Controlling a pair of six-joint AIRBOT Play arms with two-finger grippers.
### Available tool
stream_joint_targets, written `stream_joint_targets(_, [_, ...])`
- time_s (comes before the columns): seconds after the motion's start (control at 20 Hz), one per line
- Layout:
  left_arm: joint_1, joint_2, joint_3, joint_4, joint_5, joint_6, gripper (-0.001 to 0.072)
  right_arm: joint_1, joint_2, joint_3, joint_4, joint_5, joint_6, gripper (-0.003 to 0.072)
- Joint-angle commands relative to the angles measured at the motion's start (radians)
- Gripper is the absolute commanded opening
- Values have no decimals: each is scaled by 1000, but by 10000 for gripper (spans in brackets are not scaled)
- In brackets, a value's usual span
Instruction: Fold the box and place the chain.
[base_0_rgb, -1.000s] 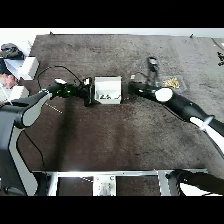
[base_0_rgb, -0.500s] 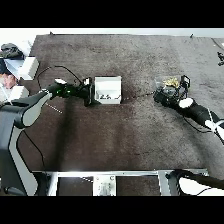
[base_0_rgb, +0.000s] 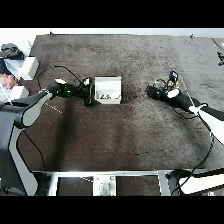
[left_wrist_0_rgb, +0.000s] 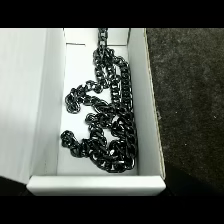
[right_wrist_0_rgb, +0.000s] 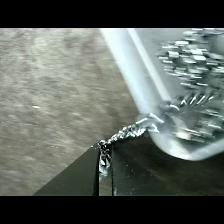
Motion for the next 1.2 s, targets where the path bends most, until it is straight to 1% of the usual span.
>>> stream_joint_targets(0.0, [0, 0, 0, 0, 0, 0, 174, 84, 35, 33, 27, 1, -34, -19])
stream_joint_targets(0.25, [0, 0, 0, 0, 0, 0, 173, 304, 261, 55, 26, 0, -100, -19])
stream_joint_targets(0.4, [0, 0, 0, 0, 0, 0, 173, 431, 320, 93, 24, -26, -108, -19])
stream_joint_targets(0.55, [0, 0, 0, 0, 0, 0, 173, 527, 301, 132, 24, -45, -108, -18])
stream_joint_targets(0.7, [0, 0, 0, 0, 0, 0, 173, 581, 248, 140, 24, -77, -108, -18])
stream_joint_targets(0.9, [0, 0, 0, 0, 0, 0, 173, 588, 149, 140, 28, -77, -99, -19])
stream_joint_targets(1.15, [0, 0, 0, 0, 0, 0, 173, 587, 90, 139, 26, -77, -92, -18])
